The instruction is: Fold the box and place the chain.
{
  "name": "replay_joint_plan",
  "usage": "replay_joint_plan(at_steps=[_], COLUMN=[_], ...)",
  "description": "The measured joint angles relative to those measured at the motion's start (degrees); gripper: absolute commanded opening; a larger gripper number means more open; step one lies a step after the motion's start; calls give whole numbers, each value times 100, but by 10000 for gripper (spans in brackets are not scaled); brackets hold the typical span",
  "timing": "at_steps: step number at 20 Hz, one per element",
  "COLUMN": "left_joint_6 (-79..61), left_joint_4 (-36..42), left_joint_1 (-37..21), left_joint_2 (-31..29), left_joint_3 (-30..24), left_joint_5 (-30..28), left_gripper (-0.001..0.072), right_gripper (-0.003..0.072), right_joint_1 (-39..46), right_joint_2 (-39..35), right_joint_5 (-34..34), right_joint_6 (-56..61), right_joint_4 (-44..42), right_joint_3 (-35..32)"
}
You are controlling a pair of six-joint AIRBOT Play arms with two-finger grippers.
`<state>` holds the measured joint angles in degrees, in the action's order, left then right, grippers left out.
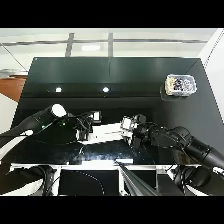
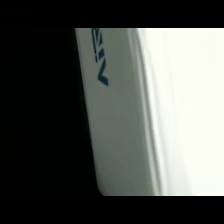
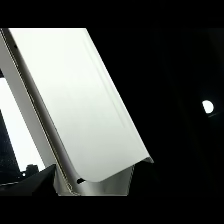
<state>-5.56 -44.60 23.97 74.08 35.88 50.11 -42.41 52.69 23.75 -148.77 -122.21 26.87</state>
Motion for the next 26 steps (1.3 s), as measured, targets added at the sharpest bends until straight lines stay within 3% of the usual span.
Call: replay_joint_plan(at_steps=[6, 26], left_joint_6=[-9, -22], left_joint_4=[0, -424], left_joint_1=[11, 229], left_joint_2=[-116, -280], left_joint_3=[9, 9], left_joint_5=[-127, -144], left_gripper=[27, 27], right_gripper=[704, 703], right_joint_1=[44, 131], right_joint_2=[79, 273], right_joint_5=[260, 52], right_joint_6=[-219, -728], right_joint_4=[-57, -448], right_joint_3=[44, 90])
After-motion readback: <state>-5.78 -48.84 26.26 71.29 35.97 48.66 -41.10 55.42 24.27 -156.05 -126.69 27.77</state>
